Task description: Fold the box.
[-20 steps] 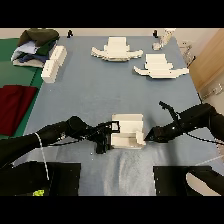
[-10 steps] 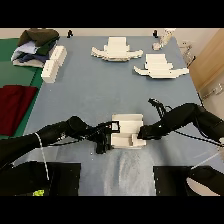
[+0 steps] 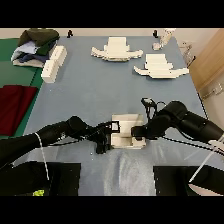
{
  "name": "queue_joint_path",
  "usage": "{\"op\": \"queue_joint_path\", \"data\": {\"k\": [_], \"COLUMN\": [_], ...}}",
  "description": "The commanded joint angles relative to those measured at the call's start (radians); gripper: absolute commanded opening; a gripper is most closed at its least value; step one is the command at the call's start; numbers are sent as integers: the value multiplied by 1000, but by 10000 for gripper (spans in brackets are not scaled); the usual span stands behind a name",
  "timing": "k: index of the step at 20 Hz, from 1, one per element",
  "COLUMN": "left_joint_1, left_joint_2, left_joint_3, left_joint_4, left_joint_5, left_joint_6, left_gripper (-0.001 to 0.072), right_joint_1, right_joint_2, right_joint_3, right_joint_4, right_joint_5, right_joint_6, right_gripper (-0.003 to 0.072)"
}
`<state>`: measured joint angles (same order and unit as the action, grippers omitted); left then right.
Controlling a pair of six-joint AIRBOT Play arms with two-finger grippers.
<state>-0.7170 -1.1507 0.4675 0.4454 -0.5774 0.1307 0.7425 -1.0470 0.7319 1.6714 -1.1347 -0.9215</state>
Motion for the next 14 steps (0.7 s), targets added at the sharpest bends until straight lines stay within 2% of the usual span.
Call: {"op": "queue_joint_path", "data": {"k": [1,5,9,11,12,13,14], "left_joint_1": [0,0,0,0,0,0,0], "left_joint_2": [0,0,0,0,0,0,0], "left_joint_3": [0,0,0,0,0,0,0], "left_joint_4": [0,0,0,0,0,0,0], "left_joint_5": [0,0,0,0,0,0,0], "left_joint_6": [0,0,0,0,0,0,0], "left_gripper": [514,514,514,515,514,514,514], "right_joint_1": [87,107,107,107,107,107,108], "right_joint_2": [-93,-160,-163,-163,-163,-163,-163], "right_joint_3": [43,55,56,56,56,56,56], "right_joint_4": [-122,-131,-132,-131,-131,-131,-131], "right_joint_5": [-72,-76,-74,-74,-74,-74,-74], "right_joint_6": [189,239,268,269,270,269,267], "right_gripper": [406,403,399,276,269,104,3]}}
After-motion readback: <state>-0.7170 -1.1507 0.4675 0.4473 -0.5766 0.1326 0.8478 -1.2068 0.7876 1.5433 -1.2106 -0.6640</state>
